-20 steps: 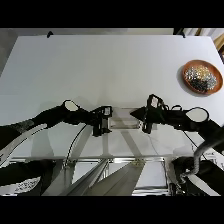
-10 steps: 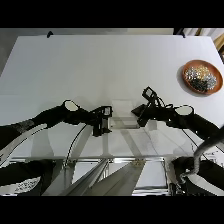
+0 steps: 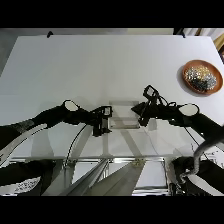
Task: Fold the box and place the chain.
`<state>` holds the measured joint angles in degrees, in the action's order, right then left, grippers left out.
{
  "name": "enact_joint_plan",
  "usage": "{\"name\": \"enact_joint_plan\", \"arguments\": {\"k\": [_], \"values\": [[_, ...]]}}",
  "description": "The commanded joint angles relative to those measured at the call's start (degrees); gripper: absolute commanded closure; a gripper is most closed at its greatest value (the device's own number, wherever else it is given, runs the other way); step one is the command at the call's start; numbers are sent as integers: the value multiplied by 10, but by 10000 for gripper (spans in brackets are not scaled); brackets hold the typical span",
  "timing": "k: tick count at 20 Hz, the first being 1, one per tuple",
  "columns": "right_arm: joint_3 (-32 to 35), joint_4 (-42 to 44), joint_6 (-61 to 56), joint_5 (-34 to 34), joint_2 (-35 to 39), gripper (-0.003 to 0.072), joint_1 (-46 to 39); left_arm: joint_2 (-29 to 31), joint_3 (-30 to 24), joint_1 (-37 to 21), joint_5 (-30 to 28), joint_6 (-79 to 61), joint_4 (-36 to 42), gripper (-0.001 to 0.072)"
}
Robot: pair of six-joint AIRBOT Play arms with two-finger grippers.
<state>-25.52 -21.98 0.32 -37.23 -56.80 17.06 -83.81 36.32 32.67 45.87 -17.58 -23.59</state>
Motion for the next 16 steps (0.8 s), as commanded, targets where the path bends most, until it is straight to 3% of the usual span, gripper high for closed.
{"name": "enact_joint_plan", "arguments": {"k": [1,2,4,5,6,8,14,16], "values": [[-15,-227,-119,-37,89,672,0,0,0,-1,0,0,0,455],[-15,-300,-147,-69,106,673,0,0,0,-1,0,0,0,455],[-13,-365,-142,-165,108,672,-23,0,0,-1,0,0,0,455],[-9,-383,-113,-176,108,672,-26,0,0,-1,0,0,0,455],[-5,-398,-85,-177,108,668,-25,0,0,-1,0,0,0,455],[2,-407,-13,-169,108,541,-25,0,0,-1,0,0,0,455],[46,-388,74,-103,100,504,-17,0,0,-1,0,0,0,455],[46,-325,126,-96,83,504,-2,0,0,-1,0,0,0,455]]}}
